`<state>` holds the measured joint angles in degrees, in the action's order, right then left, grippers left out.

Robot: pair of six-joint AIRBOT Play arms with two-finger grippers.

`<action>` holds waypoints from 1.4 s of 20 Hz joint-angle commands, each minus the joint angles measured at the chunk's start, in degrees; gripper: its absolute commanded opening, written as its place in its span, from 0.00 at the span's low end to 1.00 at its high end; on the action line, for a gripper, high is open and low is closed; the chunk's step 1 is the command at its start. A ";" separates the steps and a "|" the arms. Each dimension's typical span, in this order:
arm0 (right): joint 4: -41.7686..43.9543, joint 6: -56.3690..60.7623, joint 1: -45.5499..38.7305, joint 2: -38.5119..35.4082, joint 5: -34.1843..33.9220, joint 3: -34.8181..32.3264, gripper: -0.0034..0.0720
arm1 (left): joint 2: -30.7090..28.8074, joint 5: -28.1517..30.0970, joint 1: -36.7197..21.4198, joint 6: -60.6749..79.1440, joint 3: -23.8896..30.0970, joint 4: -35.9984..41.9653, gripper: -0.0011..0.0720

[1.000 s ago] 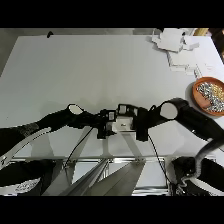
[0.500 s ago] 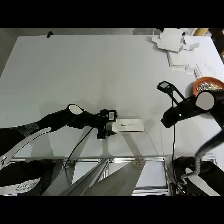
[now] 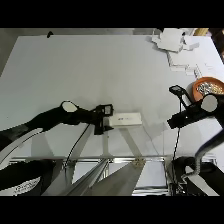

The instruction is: Fold the box and place the chain.

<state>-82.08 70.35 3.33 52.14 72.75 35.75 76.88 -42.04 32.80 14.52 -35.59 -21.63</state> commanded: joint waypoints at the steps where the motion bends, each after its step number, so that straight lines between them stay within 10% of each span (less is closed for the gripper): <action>1: -0.17 0.33 -0.20 -0.04 0.13 -0.11 0.07 | -11.28 0.26 -8.52 -25.53 0.00 -18.73 0.36; 5: -0.17 0.33 -0.20 -0.04 0.13 -0.11 0.07 | -25.16 -0.22 -26.51 -54.99 0.00 -42.42 0.36; 14: -0.17 0.33 -0.17 -0.04 0.13 -0.11 0.07 | -27.96 -2.54 -62.99 -78.75 3.19 -47.47 0.42; 21: -0.17 0.33 -0.20 -0.04 0.13 -0.11 0.07 | -19.50 -3.96 -65.66 -85.70 6.56 -51.93 0.96; 28: -0.17 0.33 -0.20 -0.04 0.13 -0.11 0.07 | -34.36 -7.50 -65.22 -85.53 6.58 -50.34 0.97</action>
<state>-82.26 70.67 3.18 52.14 72.88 35.66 49.23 -48.29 -32.53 -70.59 -29.17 -72.90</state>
